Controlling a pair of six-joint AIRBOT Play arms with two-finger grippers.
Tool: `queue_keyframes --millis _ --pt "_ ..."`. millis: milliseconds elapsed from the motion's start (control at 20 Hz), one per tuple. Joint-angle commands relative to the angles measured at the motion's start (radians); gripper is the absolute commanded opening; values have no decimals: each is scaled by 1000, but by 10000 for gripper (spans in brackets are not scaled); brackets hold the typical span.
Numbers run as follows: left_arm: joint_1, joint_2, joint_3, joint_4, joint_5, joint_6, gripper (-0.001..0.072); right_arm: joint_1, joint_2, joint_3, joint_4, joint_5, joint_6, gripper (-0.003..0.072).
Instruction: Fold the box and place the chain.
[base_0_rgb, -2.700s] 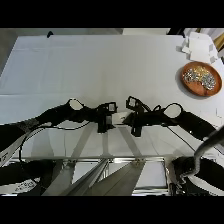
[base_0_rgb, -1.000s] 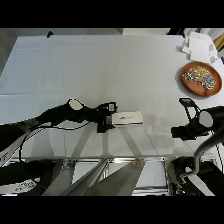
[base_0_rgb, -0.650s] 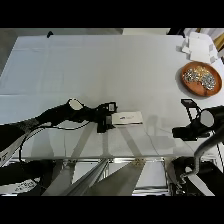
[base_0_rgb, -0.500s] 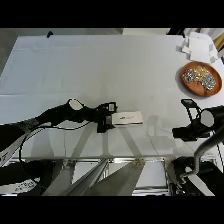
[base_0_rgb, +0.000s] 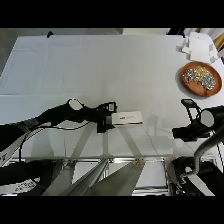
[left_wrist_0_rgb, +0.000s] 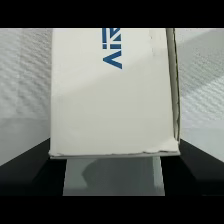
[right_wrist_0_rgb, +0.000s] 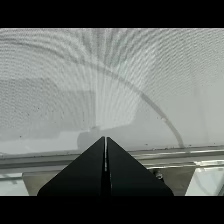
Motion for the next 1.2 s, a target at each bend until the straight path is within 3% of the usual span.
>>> queue_keyframes --millis 0,250,600,800,950,1150 --pt "13 39 0 48 -4 -98 6 -1 0 0 0 0 0 15" --pt "142 223 1 267 -4 -470 4 -1 0 0 0 0 0 15" --pt "493 464 1 619 -31 -1059 3 -1 0 0 0 0 0 15" --pt "676 472 -2 843 -31 -1397 3 -1 0 0 0 0 0 15" --pt "750 448 -2 868 -38 -1445 3 -1 0 0 0 0 0 15" --pt "766 386 -2 890 -80 -1444 10 -1 0 0 0 0 0 15"
